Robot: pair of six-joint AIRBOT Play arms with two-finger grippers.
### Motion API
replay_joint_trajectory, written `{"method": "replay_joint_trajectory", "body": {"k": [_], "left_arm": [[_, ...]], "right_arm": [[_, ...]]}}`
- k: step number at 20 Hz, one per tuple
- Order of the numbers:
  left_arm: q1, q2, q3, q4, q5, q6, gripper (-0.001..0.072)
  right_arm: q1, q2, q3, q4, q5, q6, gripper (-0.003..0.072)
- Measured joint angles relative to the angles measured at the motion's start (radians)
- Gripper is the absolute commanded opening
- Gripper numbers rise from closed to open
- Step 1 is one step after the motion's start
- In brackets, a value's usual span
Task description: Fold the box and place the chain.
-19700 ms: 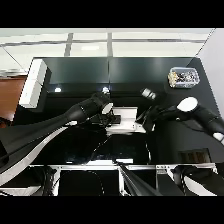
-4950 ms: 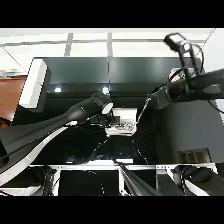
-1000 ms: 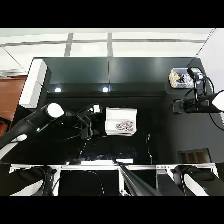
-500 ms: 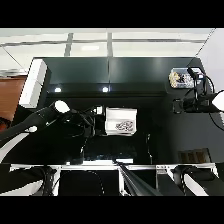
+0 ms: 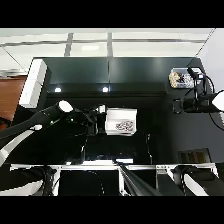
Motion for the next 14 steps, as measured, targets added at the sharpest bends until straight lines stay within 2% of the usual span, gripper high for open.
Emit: {"method": "replay_joint_trajectory", "body": {"k": [10,11,12,13,14], "left_arm": [[-0.053,-0.003,0.003,0.003,0.040,0.046,0.0700],[-0.055,-0.003,0.003,-0.006,0.041,0.048,0.0678],[-0.057,-0.003,0.003,-0.013,0.045,0.048,0.0600],[-0.058,-0.003,0.003,-0.019,0.046,0.048,0.0471],[-0.059,-0.003,0.003,-0.021,0.046,0.051,0.0418]], "right_arm": [[0.000,0.000,0.000,0.004,0.000,0.000,0.0298],[0.000,0.000,0.000,0.004,0.000,0.000,0.0298],[0.000,0.000,0.000,0.004,0.000,0.000,0.0298],[0.000,0.000,0.000,0.004,0.000,0.000,0.0298],[0.000,0.000,-0.001,0.004,-0.003,0.000,0.0297]]}}
